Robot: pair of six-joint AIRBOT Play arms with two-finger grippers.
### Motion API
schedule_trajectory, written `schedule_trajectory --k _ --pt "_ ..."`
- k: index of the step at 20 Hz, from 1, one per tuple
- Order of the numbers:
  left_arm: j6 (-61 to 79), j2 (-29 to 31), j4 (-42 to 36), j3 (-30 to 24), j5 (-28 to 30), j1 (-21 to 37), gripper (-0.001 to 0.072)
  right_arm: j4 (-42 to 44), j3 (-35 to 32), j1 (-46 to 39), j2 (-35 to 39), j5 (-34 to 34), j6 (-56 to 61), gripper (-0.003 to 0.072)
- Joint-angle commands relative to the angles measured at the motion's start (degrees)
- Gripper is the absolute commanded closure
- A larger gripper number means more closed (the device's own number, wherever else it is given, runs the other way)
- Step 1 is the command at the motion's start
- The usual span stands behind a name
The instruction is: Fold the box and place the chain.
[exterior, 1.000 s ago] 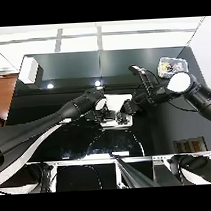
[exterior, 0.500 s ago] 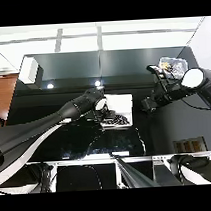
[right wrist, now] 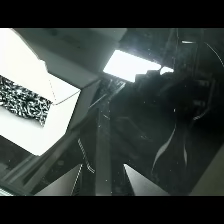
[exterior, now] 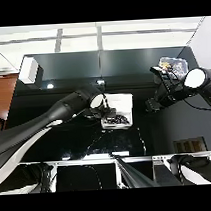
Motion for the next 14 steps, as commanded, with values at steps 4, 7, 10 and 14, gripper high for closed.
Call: schedule_trajectory --k 4,7,10,14 --pt "5.9 19.0 18.8 -13.5 -7.0 6.2 0.0136 -5.1 -0.1 -0.3 0.0 2.3 1.8 0.0375" --pt "17.3 26.4 -3.9 -28.2 6.3 20.6 0.0136 -5.4 -0.1 -0.3 0.0 2.9 3.3 0.0375" --pt "53.2 27.5 -28.5 -39.2 18.0 29.5 0.0137 -5.4 -0.1 -0.3 0.0 3.0 4.7 0.0375" --pt "95.0 26.2 -41.8 -42.9 19.1 28.0 -0.0009 -5.4 -0.1 -0.3 0.0 3.4 4.7 0.0375"
